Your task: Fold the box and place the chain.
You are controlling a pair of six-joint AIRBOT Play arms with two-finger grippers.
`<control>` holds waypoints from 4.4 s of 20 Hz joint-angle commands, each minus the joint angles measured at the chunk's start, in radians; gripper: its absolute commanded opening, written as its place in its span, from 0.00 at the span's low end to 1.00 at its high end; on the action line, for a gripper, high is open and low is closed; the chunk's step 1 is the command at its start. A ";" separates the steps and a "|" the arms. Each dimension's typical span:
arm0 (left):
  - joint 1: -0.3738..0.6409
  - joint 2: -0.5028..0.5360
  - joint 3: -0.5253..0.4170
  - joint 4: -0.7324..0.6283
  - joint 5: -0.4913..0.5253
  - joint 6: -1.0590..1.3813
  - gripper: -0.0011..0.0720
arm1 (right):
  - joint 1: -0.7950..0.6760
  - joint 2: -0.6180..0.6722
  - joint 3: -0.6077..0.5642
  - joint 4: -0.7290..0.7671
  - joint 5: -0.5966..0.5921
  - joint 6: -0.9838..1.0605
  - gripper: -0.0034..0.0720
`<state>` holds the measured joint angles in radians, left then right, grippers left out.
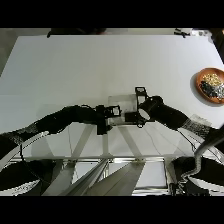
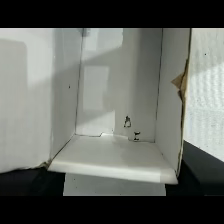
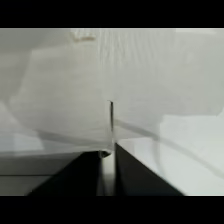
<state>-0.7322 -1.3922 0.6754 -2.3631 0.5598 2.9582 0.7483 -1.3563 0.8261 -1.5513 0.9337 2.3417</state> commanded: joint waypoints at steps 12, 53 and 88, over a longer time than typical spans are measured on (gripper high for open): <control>-0.001 -0.001 0.001 0.000 0.001 0.000 0.13 | -0.045 0.210 0.000 -0.162 0.072 -0.217 0.58; -0.001 -0.001 0.001 0.000 0.001 0.000 0.13 | -1.303 -0.253 0.293 0.012 -0.201 -0.885 0.06; -0.001 -0.001 0.001 0.000 0.001 0.000 0.13 | -0.885 0.669 0.198 0.370 0.435 -0.981 0.06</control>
<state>-0.7334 -1.3937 0.6758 -2.3634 0.5606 2.9582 -0.2340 -0.7246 1.0676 -1.1740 1.3483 1.3136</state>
